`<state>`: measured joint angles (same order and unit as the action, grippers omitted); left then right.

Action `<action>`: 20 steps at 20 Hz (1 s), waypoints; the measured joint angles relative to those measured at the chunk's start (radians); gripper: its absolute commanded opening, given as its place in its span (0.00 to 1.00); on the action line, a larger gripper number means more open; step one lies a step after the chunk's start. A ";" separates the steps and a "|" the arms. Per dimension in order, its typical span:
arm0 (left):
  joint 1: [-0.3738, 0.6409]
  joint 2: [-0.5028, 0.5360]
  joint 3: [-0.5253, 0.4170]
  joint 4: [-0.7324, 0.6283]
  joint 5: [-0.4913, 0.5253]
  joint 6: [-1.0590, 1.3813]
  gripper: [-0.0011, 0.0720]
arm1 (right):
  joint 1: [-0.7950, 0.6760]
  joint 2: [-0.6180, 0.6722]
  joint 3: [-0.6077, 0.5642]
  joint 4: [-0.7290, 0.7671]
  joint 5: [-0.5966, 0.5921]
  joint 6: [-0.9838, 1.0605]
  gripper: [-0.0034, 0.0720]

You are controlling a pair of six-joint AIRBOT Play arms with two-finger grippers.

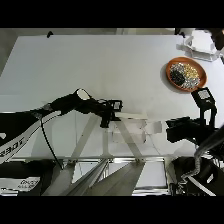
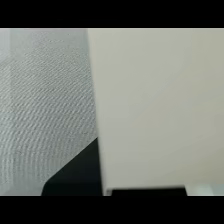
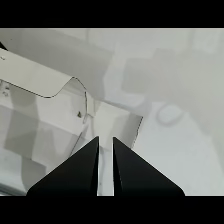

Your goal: Fold the box and place the chain.

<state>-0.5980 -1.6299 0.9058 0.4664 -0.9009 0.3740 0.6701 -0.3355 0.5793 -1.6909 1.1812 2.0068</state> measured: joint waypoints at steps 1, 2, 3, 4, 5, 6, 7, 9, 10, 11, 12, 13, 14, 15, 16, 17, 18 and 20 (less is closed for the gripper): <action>0.000 -0.002 0.000 -0.005 0.006 0.000 0.02 | 0.000 0.000 0.000 -0.001 0.000 0.000 0.18; 0.000 -0.003 0.000 -0.011 0.011 0.000 0.02 | 0.000 0.000 0.000 -0.002 0.000 0.000 0.18; 0.000 -0.004 0.000 -0.015 0.015 0.000 0.02 | 0.000 0.000 0.000 -0.003 0.000 0.000 0.18; 0.000 -0.005 0.000 -0.019 0.019 -0.001 0.02 | 0.000 0.000 0.000 -0.004 0.000 0.000 0.18; -0.001 -0.005 0.000 -0.022 0.022 -0.001 0.02 | 0.000 0.000 0.000 -0.004 -0.001 0.000 0.18; -0.001 -0.005 0.000 -0.024 0.025 -0.001 0.02 | 0.000 0.000 0.000 -0.005 -0.001 0.000 0.18; -0.001 -0.005 0.000 -0.025 0.029 -0.001 0.02 | 0.000 0.000 0.000 -0.005 -0.001 0.000 0.18; -0.001 -0.006 0.000 -0.028 0.032 -0.001 0.02 | 0.000 0.000 0.000 -0.006 -0.001 0.000 0.18; -0.001 -0.006 0.000 -0.028 0.035 -0.001 0.02 | 0.000 0.000 0.000 -0.006 -0.001 0.000 0.18; -0.001 -0.006 0.000 -0.029 0.037 -0.004 0.02 | 0.000 0.000 0.000 -0.007 -0.001 0.000 0.18; -0.001 -0.006 0.000 -0.029 0.044 -0.010 0.02 | 0.000 0.000 0.000 -0.007 -0.001 0.000 0.18; -0.001 -0.006 0.000 -0.032 0.054 -0.021 0.02 | 0.000 0.000 0.000 -0.007 -0.001 0.000 0.18; -0.001 -0.006 0.000 -0.034 0.068 -0.035 0.02 | 0.000 0.000 0.000 -0.007 -0.001 0.000 0.18; -0.001 -0.006 0.000 -0.035 0.078 -0.045 0.02 | 0.000 0.000 0.000 -0.007 -0.001 0.000 0.18; -0.001 -0.006 0.000 -0.035 0.083 -0.053 0.02 | 0.000 0.000 0.000 -0.007 -0.001 0.000 0.18; -0.001 -0.006 0.000 -0.035 0.089 -0.058 0.02 | 0.000 0.000 0.000 -0.008 -0.001 0.000 0.18; -0.001 -0.006 0.000 -0.035 0.093 -0.063 0.02 | 0.000 0.000 0.000 -0.009 -0.001 0.000 0.18; -0.001 -0.006 0.000 -0.035 0.098 -0.068 0.02 | 0.000 0.000 0.000 -0.011 -0.001 0.000 0.18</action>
